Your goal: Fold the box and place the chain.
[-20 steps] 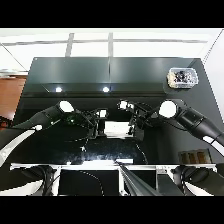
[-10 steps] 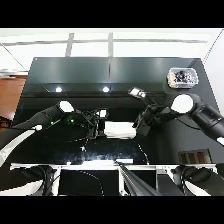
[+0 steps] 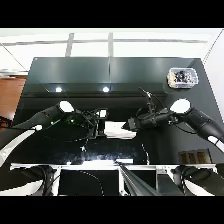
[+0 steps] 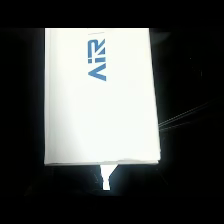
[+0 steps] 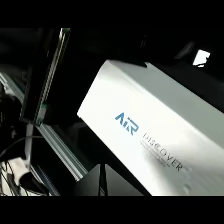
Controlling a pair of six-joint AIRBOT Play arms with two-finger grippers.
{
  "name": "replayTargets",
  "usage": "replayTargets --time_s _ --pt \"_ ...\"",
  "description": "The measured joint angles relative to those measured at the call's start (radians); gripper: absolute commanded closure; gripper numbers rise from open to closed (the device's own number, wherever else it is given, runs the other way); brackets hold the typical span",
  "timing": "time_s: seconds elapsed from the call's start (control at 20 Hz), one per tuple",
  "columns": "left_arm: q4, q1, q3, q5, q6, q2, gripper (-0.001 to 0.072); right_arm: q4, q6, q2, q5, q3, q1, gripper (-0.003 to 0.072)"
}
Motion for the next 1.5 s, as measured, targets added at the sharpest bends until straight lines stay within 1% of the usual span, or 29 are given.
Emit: replayTargets --time_s 0.15,0.45,0.8,1.0,1.05,1.1,1.15,1.2,1.25,1.35,1.45,1.5 --pt "0.000 0.000 0.000 0.000 0.000 0.000 0.0213 0.034 0.007 -0.044 -0.018 -0.007 0.006 0.0647" --pt "0.000 0.000 0.000 0.001 0.002 0.000 0.0213 0.019 0.010 -0.108 -0.051 -0.011 0.015 0.0646" --pt "0.000 0.000 0.000 0.001 0.002 0.000 0.0213 -0.007 0.014 -0.137 -0.083 -0.016 0.016 0.0646" --pt "0.000 0.000 0.000 0.001 -0.002 0.000 0.0213 -0.017 -0.008 -0.130 -0.086 -0.010 0.013 0.0646" --pt "-0.001 0.000 0.000 0.004 -0.005 0.002 0.0208 -0.035 -0.018 -0.114 -0.083 -0.002 0.006 0.0646" --pt "0.002 0.003 0.000 -0.001 -0.004 0.006 0.0147 -0.052 -0.026 -0.093 -0.072 0.009 -0.006 0.0646" --pt "0.007 0.006 0.000 -0.003 -0.002 0.013 0.0040 -0.055 -0.034 -0.061 -0.042 0.024 -0.024 0.0646" --pt "0.008 0.011 0.000 -0.008 -0.003 0.023 -0.0003 -0.058 -0.038 -0.026 -0.006 0.039 -0.045 0.0646" --pt "0.016 0.018 0.000 -0.011 -0.010 0.035 -0.0004 -0.091 -0.036 0.016 0.029 0.052 -0.076 0.0646" --pt "0.042 0.036 0.000 -0.024 -0.045 0.066 -0.0005 -0.138 -0.025 0.102 0.063 0.071 -0.152 0.0646" --pt "0.098 0.059 0.000 -0.056 -0.101 0.109 -0.0006 -0.179 -0.015 0.179 0.114 0.080 -0.237 0.0646" --pt "0.126 0.068 0.000 -0.075 -0.130 0.132 -0.0005 -0.190 -0.011 0.208 0.121 0.083 -0.276 0.0646"
